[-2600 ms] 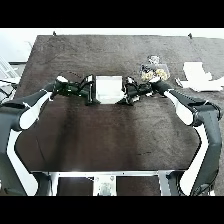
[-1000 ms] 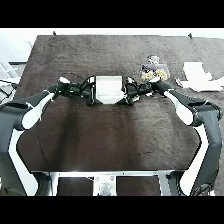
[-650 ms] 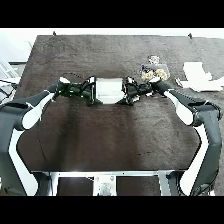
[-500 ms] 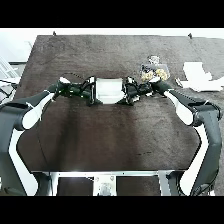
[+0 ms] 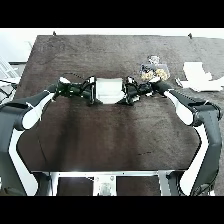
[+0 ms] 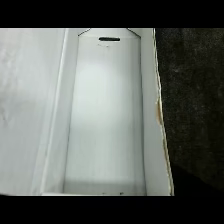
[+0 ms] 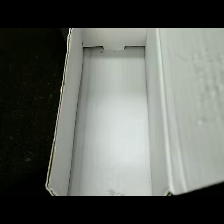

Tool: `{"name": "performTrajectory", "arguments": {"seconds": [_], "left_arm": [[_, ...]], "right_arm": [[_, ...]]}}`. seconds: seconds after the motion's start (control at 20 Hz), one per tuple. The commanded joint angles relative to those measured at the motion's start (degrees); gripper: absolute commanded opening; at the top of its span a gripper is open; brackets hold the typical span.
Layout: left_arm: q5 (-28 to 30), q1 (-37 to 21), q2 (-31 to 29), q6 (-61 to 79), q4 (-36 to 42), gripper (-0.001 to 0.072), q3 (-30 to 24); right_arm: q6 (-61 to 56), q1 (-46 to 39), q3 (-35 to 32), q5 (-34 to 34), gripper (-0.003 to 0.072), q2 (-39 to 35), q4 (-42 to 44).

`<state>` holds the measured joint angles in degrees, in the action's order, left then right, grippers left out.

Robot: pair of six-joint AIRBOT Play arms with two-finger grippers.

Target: Fold the box and place the chain.

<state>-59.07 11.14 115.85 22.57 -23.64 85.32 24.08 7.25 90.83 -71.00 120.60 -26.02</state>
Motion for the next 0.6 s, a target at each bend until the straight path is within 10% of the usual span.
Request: {"name": "performTrajectory", "arguments": {"seconds": [0.0,0.55], "left_arm": [[0.1,0.0,0.0,0.0,0.1,0.0413,0.1],[0.0,0.0,0.0,0.0,0.1,0.0413,0.1]], "right_arm": [[0.0,0.0,0.0,0.0,0.0591,0.0,0.0],[0.0,0.2,0.0,-1.5,0.0592,-0.1,0.4]]}}
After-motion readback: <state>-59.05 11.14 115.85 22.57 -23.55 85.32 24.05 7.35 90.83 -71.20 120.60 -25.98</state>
